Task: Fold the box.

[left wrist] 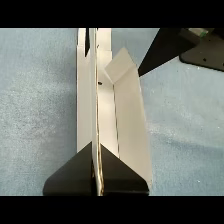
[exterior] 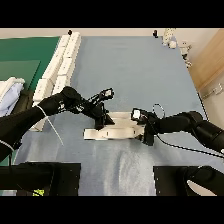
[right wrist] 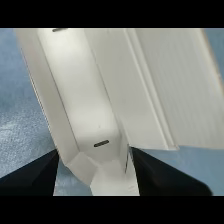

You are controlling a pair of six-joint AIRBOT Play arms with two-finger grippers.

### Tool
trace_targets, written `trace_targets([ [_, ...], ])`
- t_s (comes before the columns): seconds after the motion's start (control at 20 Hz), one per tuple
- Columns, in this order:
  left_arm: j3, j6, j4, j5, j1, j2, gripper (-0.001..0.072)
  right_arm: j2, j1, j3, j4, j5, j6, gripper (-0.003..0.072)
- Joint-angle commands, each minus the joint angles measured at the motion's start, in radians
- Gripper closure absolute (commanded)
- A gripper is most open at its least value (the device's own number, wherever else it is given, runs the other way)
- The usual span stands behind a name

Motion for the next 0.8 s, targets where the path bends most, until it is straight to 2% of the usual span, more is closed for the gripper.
trace_targets([
  [0.0, 0.0, 0.0, 0.0, 0.0, 0.0, 0.0, 0.0697, -0.011, -0.066, -0.056, 0.219, -0.013, -0.309, -0.0033],
  [0.2, 0.0, 0.0, 0.0, 0.001, 0.0, 0.0, 0.0697, -0.042, -0.066, -0.057, 0.217, 0.008, -0.312, -0.0033],
  [0.4, 0.0, 0.0, 0.0, 0.0, 0.0, 0.0, 0.0697, -0.035, -0.066, -0.057, 0.127, 0.008, -0.304, -0.003],
  [0.75, 0.0, 0.0, 0.0, 0.0, 0.0, 0.0, 0.0697, -0.061, -0.066, -0.057, 0.15, 0.043, -0.292, -0.0028],
])
